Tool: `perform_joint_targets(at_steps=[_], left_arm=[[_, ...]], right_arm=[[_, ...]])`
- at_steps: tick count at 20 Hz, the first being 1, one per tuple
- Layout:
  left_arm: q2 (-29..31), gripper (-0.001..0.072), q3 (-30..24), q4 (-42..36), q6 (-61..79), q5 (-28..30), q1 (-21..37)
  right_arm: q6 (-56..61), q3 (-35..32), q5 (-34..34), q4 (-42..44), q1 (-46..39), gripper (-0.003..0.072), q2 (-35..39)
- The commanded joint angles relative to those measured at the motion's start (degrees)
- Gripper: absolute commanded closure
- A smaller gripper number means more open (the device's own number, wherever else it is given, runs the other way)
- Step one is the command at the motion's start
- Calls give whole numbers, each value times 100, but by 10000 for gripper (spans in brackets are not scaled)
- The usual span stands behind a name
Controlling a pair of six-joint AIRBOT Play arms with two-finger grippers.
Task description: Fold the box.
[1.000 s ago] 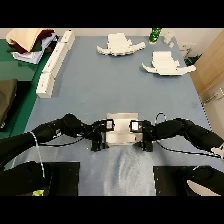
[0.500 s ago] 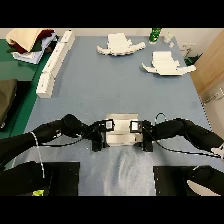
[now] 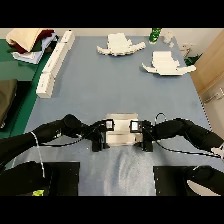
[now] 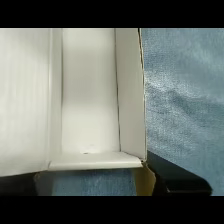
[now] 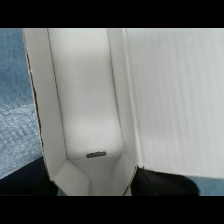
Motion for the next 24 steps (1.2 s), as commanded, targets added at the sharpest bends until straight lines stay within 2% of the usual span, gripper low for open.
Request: perform_joint_targets(at_steps=[1, 2, 3, 24], left_arm=[[-4, 76, 7, -52, -101, 111, -4], [-4, 76, 7, -50, -101, 105, -4], [-4, 116, 7, -50, -101, 103, -4], [-4, 111, 7, -46, -101, 61, -2]], right_arm=[[0, 2, 7, 0, -2, 168, -2], [0, 2, 7, 2, -2, 168, -2], [0, 2, 7, 2, -2, 168, -2], [0, 2, 7, 0, -2, 168, -2]])
